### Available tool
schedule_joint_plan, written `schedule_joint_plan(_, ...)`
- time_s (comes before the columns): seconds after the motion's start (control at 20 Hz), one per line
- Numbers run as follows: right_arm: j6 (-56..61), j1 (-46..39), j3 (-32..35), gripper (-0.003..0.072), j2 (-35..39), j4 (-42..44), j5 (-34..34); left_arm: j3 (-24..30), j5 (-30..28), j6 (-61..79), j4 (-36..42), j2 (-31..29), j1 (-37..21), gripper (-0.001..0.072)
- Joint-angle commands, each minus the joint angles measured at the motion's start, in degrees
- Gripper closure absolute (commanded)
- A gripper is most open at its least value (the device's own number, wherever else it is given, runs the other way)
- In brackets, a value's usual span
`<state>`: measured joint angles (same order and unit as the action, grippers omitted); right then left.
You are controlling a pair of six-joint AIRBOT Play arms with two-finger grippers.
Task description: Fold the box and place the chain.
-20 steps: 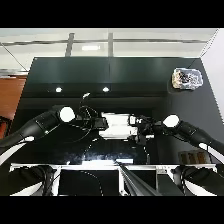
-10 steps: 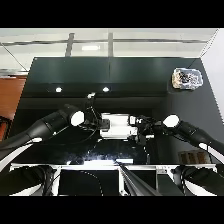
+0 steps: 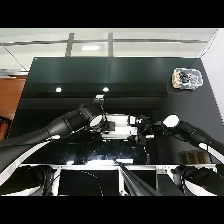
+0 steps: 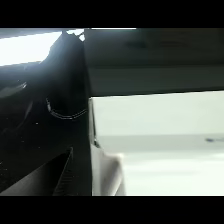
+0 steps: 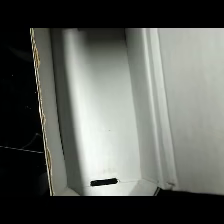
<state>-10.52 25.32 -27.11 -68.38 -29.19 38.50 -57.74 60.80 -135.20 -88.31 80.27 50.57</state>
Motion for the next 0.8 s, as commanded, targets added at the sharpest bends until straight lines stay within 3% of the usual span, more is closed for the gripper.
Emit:
schedule_joint_plan(0.0, 0.02, 0.07, 0.0, 0.0208, -0.02, 0.0, 0.02, -0.9, 1.33, -2.71, -0.98, 1.14, 0.52, 0.0324)
schedule_joint_plan(0.55, 0.02, 0.07, 0.0, 0.0208, -0.02, 0.0, 0.02, -0.9, 0.81, -3.06, 0.98, 3.61, 0.63, 0.0327)
schedule_joint_plan(0.6, 0.02, 0.07, 0.0, 0.0208, -0.02, 0.0, 0.02, -0.9, 0.79, -3.06, 1.05, 3.61, 0.66, 0.0404)
schedule_joint_plan(0.75, 0.02, 0.07, 0.0, 0.0208, -0.02, 0.0, 0.02, -0.92, -0.42, -3.04, 1.9, 3.63, 0.66, 0.0425)
